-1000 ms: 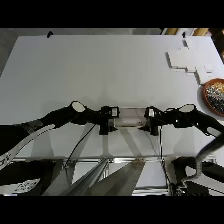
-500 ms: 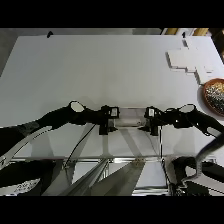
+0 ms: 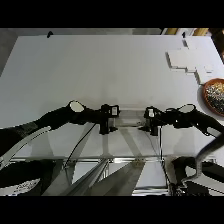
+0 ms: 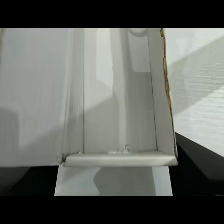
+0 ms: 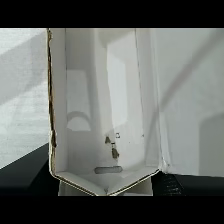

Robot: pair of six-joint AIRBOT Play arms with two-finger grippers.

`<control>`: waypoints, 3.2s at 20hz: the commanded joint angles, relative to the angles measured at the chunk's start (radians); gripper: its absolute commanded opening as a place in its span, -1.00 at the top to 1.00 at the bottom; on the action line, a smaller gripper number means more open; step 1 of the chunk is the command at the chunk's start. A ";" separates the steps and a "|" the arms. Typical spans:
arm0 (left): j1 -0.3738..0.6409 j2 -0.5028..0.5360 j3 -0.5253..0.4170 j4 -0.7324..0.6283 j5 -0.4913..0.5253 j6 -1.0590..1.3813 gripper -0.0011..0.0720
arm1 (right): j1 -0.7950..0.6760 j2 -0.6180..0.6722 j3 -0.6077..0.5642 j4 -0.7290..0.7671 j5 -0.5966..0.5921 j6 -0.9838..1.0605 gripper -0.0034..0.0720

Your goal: Fold the box and place the chain.

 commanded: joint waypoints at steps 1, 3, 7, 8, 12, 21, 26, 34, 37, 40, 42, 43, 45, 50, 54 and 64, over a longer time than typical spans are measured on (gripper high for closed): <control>0.001 -0.032 -0.001 0.007 0.035 -0.023 -0.95 | 0.000 0.001 0.000 0.000 0.002 0.000 -0.11; 0.009 -0.044 -0.001 0.006 0.023 -0.023 -0.94 | 0.000 0.001 0.000 0.000 0.002 0.000 -0.11; 0.020 -0.045 -0.001 -0.001 0.007 -0.021 -0.94 | 0.000 0.001 0.000 0.000 0.002 0.000 -0.11; 0.020 -0.045 -0.001 -0.001 0.005 -0.019 -0.94 | 0.000 0.001 0.000 0.000 0.002 0.000 -0.11; 0.020 -0.047 -0.001 -0.062 -0.026 0.049 -0.93 | 0.000 0.001 0.000 0.000 0.002 0.000 -0.11; 0.026 -0.060 0.000 -0.105 -0.050 0.087 -0.93 | 0.000 0.001 0.000 0.000 0.002 0.000 -0.11; 0.026 -0.060 0.000 -0.100 -0.071 0.088 -0.93 | 0.000 0.001 0.000 0.000 0.002 0.000 -0.11; 0.076 -0.059 0.000 -0.060 -0.133 0.093 -0.93 | 0.000 0.001 0.000 0.000 0.002 0.000 -0.11; 0.072 -0.062 0.000 -0.089 -0.139 0.130 -0.93 | 0.000 0.001 0.000 0.000 0.002 0.000 -0.11; 0.072 -0.063 0.000 -0.106 -0.139 0.142 -0.93 | 0.000 0.001 0.000 0.000 0.002 0.000 -0.11; 0.069 -0.064 0.000 -0.136 -0.148 0.164 -0.93 | 0.000 0.001 0.000 0.000 0.002 0.000 -0.11; 0.067 -0.065 0.000 -0.145 -0.145 0.166 -0.93 | 0.000 0.001 0.000 0.000 0.002 0.000 -0.11; 0.067 -0.065 0.000 -0.147 -0.144 0.166 -0.93 | 0.000 0.001 0.000 0.000 0.002 0.000 -0.11; 0.066 -0.065 0.000 -0.150 -0.135 0.162 -0.84 | 0.000 0.001 0.000 0.000 0.002 0.000 -0.11; 0.060 -0.065 0.000 -0.148 -0.124 0.162 -0.73 | 0.000 0.001 0.000 0.000 0.002 0.000 -0.11; 0.060 -0.065 0.000 -0.150 -0.124 0.162 0.67 | 0.000 0.001 0.000 0.000 0.002 0.000 -0.11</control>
